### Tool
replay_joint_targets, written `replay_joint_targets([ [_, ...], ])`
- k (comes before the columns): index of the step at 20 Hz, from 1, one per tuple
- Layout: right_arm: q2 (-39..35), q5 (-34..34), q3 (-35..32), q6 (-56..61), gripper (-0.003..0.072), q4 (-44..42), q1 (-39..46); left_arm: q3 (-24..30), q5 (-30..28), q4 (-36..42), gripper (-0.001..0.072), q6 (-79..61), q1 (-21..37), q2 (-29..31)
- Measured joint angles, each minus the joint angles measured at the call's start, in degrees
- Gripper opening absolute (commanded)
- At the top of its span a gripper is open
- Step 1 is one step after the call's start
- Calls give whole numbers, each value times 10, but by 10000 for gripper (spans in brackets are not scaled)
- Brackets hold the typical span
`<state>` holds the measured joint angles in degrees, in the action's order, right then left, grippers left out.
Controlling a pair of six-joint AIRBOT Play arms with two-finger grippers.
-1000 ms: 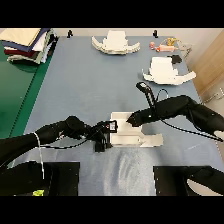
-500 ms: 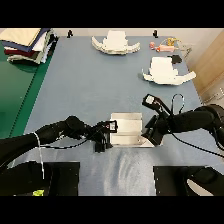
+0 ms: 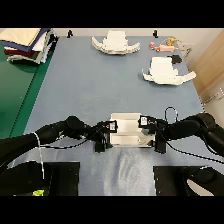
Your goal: Fold the box.
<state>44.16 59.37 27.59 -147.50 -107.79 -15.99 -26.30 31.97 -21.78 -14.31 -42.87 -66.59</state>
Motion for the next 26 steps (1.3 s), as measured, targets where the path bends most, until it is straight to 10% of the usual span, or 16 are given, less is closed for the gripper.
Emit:
replay_joint_targets([
  [8,20,-34,-4,-42,489,-19,-3,0,0,0,527,0,0,0],
  [13,35,-42,-4,-85,132,-49,-29,0,0,0,527,0,0,0],
  [23,46,-80,-5,-100,132,-92,-40,0,0,0,527,0,0,0],
  [24,49,-80,-4,-100,184,-96,-41,0,0,0,527,0,0,0],
  [26,55,-83,-4,-100,605,-103,-41,0,0,0,527,0,0,0],
])
